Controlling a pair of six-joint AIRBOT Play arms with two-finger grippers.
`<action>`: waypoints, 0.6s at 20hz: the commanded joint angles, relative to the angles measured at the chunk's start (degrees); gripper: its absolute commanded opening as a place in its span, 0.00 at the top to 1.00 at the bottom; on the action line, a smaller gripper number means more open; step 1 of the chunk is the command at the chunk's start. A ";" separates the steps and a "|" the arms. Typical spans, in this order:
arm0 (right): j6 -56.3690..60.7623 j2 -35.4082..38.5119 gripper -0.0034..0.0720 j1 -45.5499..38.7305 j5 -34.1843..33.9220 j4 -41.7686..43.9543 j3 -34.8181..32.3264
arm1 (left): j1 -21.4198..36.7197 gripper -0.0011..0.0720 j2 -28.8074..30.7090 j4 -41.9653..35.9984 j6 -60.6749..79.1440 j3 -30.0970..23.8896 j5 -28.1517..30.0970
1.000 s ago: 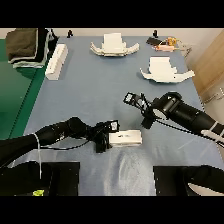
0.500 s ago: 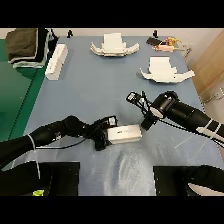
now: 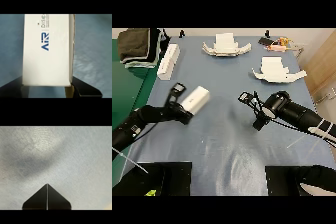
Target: Fold the box.
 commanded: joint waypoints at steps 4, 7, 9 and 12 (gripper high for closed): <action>0.02 -0.02 0.95 -0.04 0.02 0.02 0.07 | 25.64 0.34 -4.50 7.67 -10.54 1.33 7.32; 0.04 -0.02 0.95 -0.04 0.02 0.02 0.07 | 27.69 0.34 -13.90 7.69 -10.38 7.48 11.23; 0.04 -0.02 0.95 -0.04 0.02 0.02 0.07 | 27.56 0.34 -21.33 7.28 -10.29 13.25 11.78; 0.04 -0.02 0.95 -0.04 0.02 0.02 0.07 | 27.56 0.34 -31.56 5.46 -10.29 22.14 11.82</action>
